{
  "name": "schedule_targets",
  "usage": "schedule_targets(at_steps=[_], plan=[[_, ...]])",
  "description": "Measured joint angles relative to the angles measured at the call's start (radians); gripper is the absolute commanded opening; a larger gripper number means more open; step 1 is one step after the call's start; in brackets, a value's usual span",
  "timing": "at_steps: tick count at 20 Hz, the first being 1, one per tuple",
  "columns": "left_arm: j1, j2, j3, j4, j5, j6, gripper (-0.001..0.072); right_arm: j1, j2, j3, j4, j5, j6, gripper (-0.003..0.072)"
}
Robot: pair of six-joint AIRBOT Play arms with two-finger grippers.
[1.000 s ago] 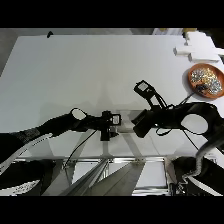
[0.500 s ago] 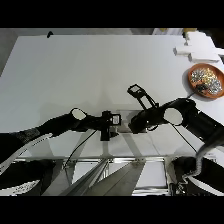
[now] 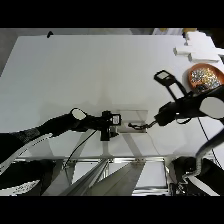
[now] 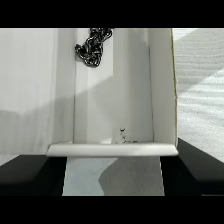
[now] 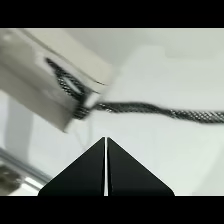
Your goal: Fold the box and place the chain.
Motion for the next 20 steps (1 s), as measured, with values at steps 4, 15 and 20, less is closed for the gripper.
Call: schedule_targets(at_steps=[4, 15, 20], plan=[[0.000, 0.000, 0.000, 0.000, 0.000, 0.000, 0.0323, -0.158, 0.015, -0.069, -0.022, -0.028, -0.132, 0.0091], [0.000, 0.000, 0.000, 0.000, 0.000, 0.000, 0.0323, -0.245, -0.197, -0.266, 0.084, -0.261, -1.122, 0.0160], [0.000, 0.000, 0.000, 0.000, 0.000, 0.000, 0.0323, -0.247, -0.273, -0.274, 0.071, -0.335, -1.213, 0.0158]])
